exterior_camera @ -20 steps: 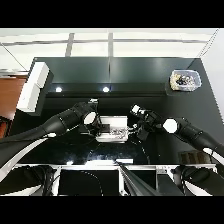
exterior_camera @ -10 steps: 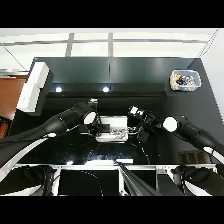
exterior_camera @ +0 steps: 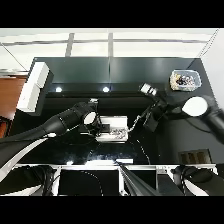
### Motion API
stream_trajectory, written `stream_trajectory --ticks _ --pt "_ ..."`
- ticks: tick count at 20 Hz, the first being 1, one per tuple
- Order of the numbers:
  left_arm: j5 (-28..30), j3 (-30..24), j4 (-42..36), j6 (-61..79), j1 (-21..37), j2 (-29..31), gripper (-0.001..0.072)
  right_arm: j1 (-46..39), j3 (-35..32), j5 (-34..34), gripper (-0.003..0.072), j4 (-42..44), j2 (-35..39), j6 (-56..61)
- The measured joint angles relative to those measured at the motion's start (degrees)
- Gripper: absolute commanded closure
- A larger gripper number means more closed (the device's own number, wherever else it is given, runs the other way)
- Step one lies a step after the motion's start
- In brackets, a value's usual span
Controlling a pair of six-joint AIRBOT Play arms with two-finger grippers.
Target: Fold the box and place the chain.
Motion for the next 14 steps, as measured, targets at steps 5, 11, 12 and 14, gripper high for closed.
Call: stream_trajectory --ticks 5,11,12,14 --pt "0.0 0.0 0.0 0.0 0.0 0.0 0.0679 -1.4 13.3 8.6 0.0671 10.3 1.9 4.2" --pt "0.0 0.0 0.0 0.0 0.0 0.0 0.0679 0.9 14.6 10.6 0.0668 18.8 0.2 5.6" --pt "0.0 0.0 0.0 0.0 0.0 0.0 0.0679 1.6 13.1 10.3 0.0667 19.1 -0.5 5.7" --pt "0.0 0.0 0.0 0.0 0.0 0.0 0.0679 2.6 9.3 9.0 0.0341 19.5 -1.9 5.7"
